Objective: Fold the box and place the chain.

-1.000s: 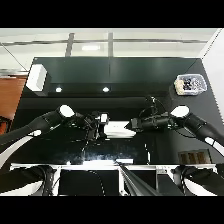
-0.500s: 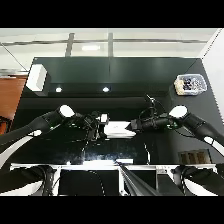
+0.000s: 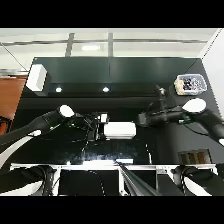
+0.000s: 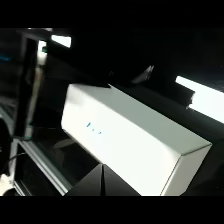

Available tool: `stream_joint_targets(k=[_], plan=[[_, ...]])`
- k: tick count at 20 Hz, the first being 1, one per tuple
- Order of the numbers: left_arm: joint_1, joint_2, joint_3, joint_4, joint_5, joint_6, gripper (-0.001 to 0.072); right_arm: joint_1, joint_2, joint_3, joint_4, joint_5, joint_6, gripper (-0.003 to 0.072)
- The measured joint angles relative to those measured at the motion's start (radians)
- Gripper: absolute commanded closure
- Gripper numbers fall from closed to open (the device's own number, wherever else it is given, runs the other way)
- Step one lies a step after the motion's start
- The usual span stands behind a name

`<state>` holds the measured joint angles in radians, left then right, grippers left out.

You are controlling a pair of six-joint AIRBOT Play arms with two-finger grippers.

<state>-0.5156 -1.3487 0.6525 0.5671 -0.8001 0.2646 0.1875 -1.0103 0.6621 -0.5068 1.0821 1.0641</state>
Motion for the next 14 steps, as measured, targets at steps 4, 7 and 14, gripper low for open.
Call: stream_joint_targets(k=[4,7,14], plan=[[0.001,0.056,0.000,0.017,-0.018,-0.089,-0.0008,-0.184,0.172,0.041,-0.076,0.084,0.029,0.0670],[0.000,0.123,0.000,0.058,-0.032,-0.189,-0.0008,-0.320,0.247,0.050,-0.164,0.143,0.050,0.0670],[-0.097,0.163,0.085,0.040,0.006,-0.285,-0.0006,-0.425,0.291,0.054,-0.275,0.113,0.086,0.0670]])
